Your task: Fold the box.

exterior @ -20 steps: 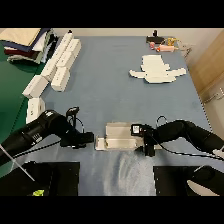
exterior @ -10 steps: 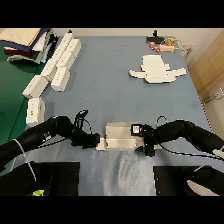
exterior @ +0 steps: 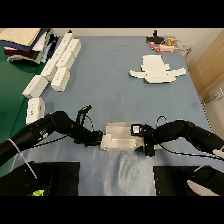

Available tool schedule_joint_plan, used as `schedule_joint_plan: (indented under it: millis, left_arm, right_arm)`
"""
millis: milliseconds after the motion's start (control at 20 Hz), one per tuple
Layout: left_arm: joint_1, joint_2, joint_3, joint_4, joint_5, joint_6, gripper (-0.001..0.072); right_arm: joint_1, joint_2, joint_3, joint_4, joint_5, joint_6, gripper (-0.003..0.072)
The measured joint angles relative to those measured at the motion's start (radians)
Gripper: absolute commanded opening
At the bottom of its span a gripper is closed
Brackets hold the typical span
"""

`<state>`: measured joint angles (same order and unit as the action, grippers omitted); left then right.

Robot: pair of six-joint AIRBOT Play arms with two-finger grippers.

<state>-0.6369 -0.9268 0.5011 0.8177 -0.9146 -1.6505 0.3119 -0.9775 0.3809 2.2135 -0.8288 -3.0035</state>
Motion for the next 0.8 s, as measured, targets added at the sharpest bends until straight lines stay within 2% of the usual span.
schedule_joint_plan:
  millis: [800]
  left_arm:
    - [0.0,0.01,0.024,-0.037,0.002,-0.018,0.0335]
  right_arm:
    - [0.0,0.0,0.0,0.0,0.0,0.0,0.0497]
